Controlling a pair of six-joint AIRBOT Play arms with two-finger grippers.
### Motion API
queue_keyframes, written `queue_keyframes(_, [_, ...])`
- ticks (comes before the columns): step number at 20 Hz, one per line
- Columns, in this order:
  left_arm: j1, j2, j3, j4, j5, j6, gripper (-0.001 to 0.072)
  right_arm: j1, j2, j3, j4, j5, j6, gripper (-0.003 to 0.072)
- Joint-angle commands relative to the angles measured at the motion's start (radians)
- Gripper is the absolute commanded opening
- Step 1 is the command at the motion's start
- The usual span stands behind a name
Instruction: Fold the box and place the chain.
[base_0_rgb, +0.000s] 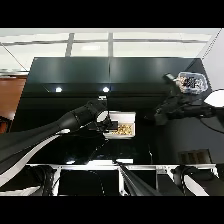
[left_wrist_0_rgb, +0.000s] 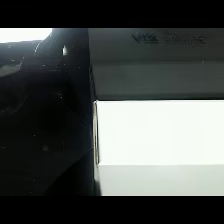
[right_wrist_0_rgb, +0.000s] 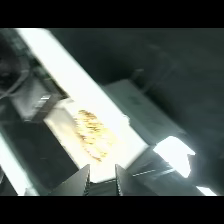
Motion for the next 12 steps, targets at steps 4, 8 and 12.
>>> queue_keyframes(4, [0.008, 0.002, 0.01, 0.004, 0.022, -0.029, 0.008, -0.126, 0.031, 0.007, -0.034, 0.056, 0.01, 0.0196])
queue_keyframes(8, [-0.008, 0.043, 0.056, 0.073, 0.014, -0.054, 0.0563, -0.126, 0.03, 0.007, -0.046, 0.047, 0.005, 0.0196])
queue_keyframes(12, [-0.033, 0.164, 0.055, 0.176, -0.07, 0.142, 0.0567, -0.126, 0.03, 0.007, -0.048, 0.032, 0.005, 0.0195])
